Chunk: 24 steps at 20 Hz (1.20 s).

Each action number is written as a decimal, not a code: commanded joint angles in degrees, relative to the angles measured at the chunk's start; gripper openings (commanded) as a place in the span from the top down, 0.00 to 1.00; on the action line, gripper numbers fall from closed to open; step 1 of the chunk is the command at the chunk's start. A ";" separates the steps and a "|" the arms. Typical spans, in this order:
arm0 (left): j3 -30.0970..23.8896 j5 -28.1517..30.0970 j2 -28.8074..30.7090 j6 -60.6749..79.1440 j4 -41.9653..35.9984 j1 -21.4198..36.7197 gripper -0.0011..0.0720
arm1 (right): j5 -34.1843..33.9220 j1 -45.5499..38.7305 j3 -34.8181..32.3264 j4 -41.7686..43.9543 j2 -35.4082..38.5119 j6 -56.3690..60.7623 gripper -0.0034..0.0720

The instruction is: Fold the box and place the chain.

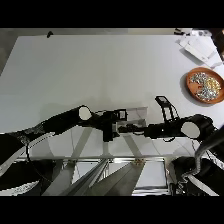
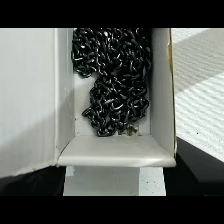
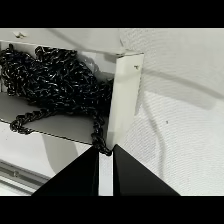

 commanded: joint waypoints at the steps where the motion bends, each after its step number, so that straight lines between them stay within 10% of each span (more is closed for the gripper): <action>1: -0.02 -0.04 0.02 0.13 0.13 0.00 0.61 | 0.74 0.04 0.02 -0.28 -0.04 0.37 0.91; 14: -0.02 -0.04 0.02 0.13 0.13 0.00 0.61 | 7.74 3.48 0.61 2.82 4.98 -0.31 0.93; 24: -0.02 -0.04 0.00 0.13 0.13 0.00 0.61 | -11.61 3.48 2.56 2.73 9.14 -0.37 0.93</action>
